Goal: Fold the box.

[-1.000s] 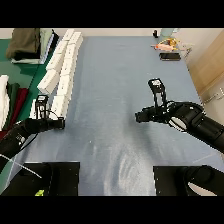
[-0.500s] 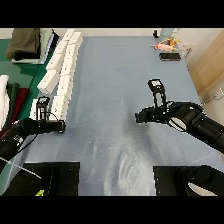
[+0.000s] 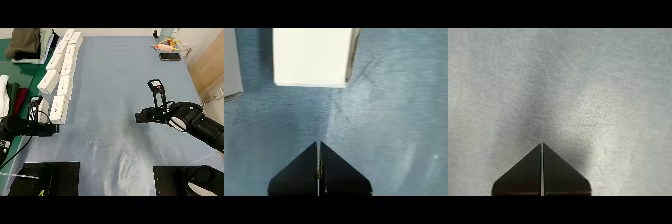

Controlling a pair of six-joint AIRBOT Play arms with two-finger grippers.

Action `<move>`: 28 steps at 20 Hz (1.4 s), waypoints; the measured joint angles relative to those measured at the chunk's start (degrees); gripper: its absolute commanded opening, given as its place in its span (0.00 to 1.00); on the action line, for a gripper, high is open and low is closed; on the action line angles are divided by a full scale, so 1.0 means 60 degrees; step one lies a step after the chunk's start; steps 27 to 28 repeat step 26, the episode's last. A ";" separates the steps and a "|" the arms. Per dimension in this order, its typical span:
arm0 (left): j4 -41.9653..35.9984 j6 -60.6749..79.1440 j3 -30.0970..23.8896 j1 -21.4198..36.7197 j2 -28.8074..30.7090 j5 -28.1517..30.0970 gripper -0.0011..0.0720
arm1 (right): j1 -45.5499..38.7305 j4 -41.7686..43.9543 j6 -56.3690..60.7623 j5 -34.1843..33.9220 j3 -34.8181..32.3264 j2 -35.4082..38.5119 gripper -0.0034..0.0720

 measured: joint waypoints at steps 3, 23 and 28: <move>-0.0907 0.0033 0.0852 -0.0248 -0.0193 -0.0197 0.03 | 0.0007 0.0539 -0.0561 0.0084 0.0291 -0.0408 0.06; -0.1829 0.0073 0.5475 -0.4707 -0.6532 0.1756 0.03 | 0.0022 0.2674 -0.1974 0.1690 0.4736 -0.4237 0.07; -0.1800 0.0073 0.5497 -0.4725 -0.6575 0.1814 0.03 | 0.0007 0.2670 -0.1974 0.1694 0.4754 -0.4255 0.07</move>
